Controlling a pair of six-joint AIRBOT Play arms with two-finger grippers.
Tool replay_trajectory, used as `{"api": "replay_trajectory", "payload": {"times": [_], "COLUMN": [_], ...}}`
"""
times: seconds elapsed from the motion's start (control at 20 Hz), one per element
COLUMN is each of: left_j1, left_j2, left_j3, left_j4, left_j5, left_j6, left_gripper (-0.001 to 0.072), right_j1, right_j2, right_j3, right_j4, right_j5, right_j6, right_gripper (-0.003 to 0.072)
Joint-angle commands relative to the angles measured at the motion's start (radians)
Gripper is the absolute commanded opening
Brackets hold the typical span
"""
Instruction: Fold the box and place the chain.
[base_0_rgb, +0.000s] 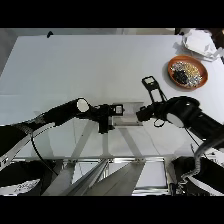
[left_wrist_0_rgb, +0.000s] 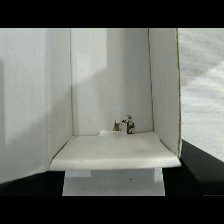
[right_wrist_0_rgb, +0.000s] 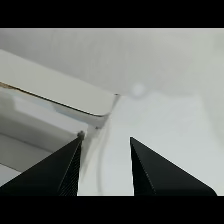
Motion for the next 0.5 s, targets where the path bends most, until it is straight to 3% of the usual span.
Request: {"api": "replay_trajectory", "payload": {"times": [0.0, 0.1, 0.25, 0.45], "left_j1": [0.000, 0.000, 0.000, 0.000], "left_j2": [0.000, 0.000, 0.000, 0.000], "left_j3": [0.001, 0.001, 0.001, 0.001], "left_j4": [0.000, 0.000, 0.000, 0.000], "left_j5": [0.000, 0.000, 0.000, 0.000], "left_j6": [0.000, 0.000, 0.000, 0.000], "left_gripper": [0.0270, 0.0270, 0.0270, 0.0270], "right_j1": [-0.085, -0.188, -0.383, -0.692], "right_j2": [0.118, 0.132, 0.109, -0.112], "right_j3": [0.062, 0.134, 0.170, 0.252], "right_j4": [-0.015, -0.012, -0.011, 0.053], "right_j5": [0.057, 0.058, -0.054, -0.151], "right_j6": [-0.112, -0.184, -0.279, -0.386], "right_gripper": [0.0345, 0.0345, 0.0340, 0.0339]}}
